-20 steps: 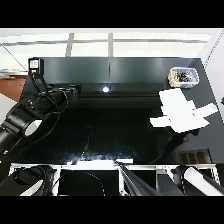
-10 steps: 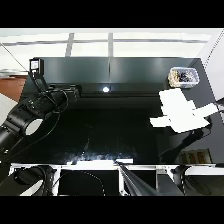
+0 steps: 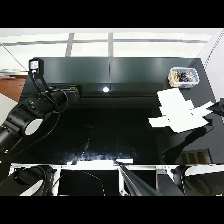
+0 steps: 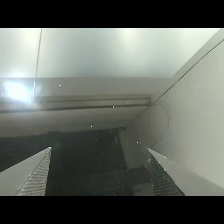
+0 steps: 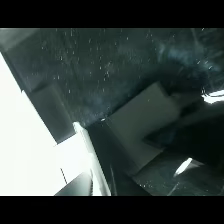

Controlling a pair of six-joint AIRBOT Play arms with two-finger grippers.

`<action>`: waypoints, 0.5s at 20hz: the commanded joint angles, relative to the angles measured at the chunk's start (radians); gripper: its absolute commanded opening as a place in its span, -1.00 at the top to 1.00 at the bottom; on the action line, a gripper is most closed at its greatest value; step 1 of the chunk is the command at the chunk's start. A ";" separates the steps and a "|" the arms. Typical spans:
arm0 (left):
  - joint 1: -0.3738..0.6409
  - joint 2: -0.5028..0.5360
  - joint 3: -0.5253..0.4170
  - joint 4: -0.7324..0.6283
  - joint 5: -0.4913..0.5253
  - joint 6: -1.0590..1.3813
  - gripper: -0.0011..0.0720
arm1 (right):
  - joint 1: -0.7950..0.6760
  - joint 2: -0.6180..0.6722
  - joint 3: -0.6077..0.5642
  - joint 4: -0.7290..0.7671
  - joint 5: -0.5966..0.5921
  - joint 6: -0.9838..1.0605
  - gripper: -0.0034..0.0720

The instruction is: Fold the box and place the chain.

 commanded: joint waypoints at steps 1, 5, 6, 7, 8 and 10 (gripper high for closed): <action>0.000 0.000 0.000 -0.010 0.000 0.001 -0.95 | 0.001 -0.004 0.002 0.059 0.062 -0.085 0.59; 0.000 0.000 0.000 -0.010 0.000 0.001 -0.95 | 0.006 -0.004 0.002 0.222 0.179 -0.118 0.85; -0.001 0.000 0.000 -0.011 0.000 0.001 -0.95 | 0.008 -0.004 0.001 0.265 0.212 -0.119 0.85; -0.001 0.000 0.000 -0.016 0.000 0.001 -0.95 | 0.015 -0.003 0.001 0.311 0.245 -0.118 0.85; -0.001 0.000 0.000 -0.033 0.000 0.001 -0.95 | 0.025 -0.003 0.001 0.351 0.275 -0.117 0.85; -0.001 0.000 0.000 -0.061 -0.002 0.001 -0.93 | 0.061 0.015 -0.016 0.415 0.298 -0.103 0.85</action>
